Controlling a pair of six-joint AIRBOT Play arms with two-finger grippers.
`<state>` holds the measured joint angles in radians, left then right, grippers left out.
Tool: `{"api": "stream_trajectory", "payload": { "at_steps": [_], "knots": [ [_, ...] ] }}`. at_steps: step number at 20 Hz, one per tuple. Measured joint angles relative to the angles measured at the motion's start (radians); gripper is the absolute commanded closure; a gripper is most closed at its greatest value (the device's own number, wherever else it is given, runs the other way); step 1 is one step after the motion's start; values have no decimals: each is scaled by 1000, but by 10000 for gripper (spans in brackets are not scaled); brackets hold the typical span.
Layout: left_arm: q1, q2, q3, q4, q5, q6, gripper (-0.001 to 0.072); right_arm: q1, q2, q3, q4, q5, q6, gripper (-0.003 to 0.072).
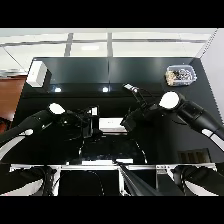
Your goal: Fold the box and place the chain.
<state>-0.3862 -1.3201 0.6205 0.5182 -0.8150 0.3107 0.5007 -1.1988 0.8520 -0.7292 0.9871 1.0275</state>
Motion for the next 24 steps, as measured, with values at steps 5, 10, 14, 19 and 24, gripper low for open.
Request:
{"api": "stream_trajectory", "payload": {
  "at_steps": [5, 10, 14, 19, 24],
  "knots": [
    [0, 0, 0, 1, 0, 0, 379, 0, -65, -63, 69, -101, 156, 671],
    [0, 0, 0, 3, -3, 2, 379, -1, -102, -89, 86, -126, 177, 671],
    [0, 0, 0, -10, -4, -3, 379, -8, -56, -61, 45, -98, 124, 671],
    [1, 22, 0, -2, -6, -38, -7, -119, 115, 7, -18, 3, 71, 670],
    [-10, 128, 27, 72, -25, -192, -6, -314, 238, 20, -192, 193, 118, 671]
  ]
}}
